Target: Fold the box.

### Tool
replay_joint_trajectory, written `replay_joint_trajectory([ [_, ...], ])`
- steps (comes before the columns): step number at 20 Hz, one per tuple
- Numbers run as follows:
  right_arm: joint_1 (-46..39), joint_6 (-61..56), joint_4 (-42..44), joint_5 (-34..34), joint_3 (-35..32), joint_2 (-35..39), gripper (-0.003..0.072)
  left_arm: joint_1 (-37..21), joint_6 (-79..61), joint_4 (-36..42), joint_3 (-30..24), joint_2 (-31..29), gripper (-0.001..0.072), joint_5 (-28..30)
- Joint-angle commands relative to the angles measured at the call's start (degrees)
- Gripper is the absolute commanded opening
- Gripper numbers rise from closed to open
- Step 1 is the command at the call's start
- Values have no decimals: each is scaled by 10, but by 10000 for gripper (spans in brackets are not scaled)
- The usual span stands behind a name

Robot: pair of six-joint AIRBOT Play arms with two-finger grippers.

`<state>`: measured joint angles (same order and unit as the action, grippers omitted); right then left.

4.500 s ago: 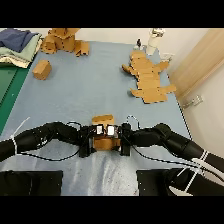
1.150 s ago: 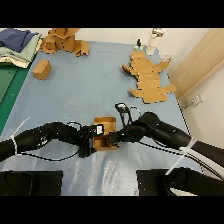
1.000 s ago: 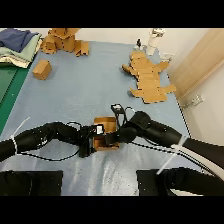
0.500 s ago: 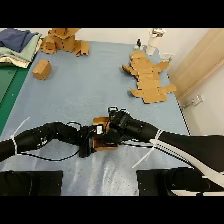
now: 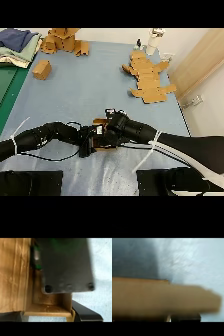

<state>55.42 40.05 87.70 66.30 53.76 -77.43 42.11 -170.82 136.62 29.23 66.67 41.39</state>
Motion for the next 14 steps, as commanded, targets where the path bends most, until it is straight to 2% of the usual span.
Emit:
replay_joint_trajectory([
  [1,0,-2,-35,45,7,20,411,0,0,-1,0,0,592,0],
  [2,0,-2,-46,54,7,31,440,0,0,-1,0,0,592,0],
  [7,-1,-2,-96,108,7,81,442,0,0,-1,0,0,592,0],
  [10,-1,3,-103,113,7,128,441,0,0,-1,0,0,592,0],
  [14,-39,49,-135,151,-7,172,401,0,0,-1,0,0,592,0],
])
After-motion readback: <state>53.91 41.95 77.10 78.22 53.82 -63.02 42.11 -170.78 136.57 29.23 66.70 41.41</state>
